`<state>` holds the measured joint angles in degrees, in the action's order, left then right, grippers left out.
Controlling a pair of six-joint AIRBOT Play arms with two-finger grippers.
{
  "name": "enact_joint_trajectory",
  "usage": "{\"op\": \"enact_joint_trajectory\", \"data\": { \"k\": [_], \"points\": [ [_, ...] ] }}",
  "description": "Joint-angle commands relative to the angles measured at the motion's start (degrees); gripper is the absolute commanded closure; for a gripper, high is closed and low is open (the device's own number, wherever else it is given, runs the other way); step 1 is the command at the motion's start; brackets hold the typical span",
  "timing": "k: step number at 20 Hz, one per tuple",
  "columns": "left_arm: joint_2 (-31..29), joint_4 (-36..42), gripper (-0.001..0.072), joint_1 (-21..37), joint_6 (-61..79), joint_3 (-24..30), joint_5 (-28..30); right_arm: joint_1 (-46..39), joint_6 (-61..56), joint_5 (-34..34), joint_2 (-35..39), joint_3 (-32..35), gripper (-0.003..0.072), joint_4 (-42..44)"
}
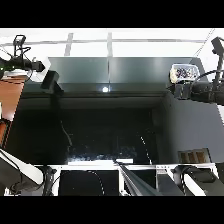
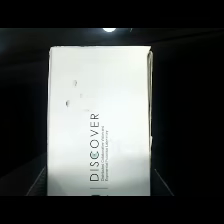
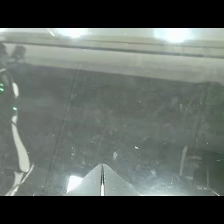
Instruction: Fold the box and place the chain.
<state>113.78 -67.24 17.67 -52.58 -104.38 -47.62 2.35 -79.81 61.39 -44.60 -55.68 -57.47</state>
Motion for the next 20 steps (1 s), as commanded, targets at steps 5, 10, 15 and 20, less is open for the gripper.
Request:
{"op": "enact_joint_trajectory", "data": {
  "k": [5, 10, 15, 20],
  "points": [
    [2.08, -3.61, 0.0004, 0.83, -8.59, -6.03, -3.26, 0.00, -1.20, 0.11, -0.04, 0.00, 0.0676, 0.00],
    [-2.97, -0.61, 0.0012, -0.17, -12.90, -18.97, -15.80, 0.00, -1.16, -3.19, -0.17, 0.00, 0.0676, -2.32],
    [-16.50, 5.86, 0.0686, -1.20, -17.64, -9.64, -26.99, 0.04, 2.29, -5.01, -1.38, 0.00, 0.0675, -5.31],
    [-30.12, 4.61, 0.0687, -9.46, -16.63, 2.71, -36.94, 0.04, 2.32, -5.25, -1.38, 0.94, 0.0676, -10.34]
  ]
}}
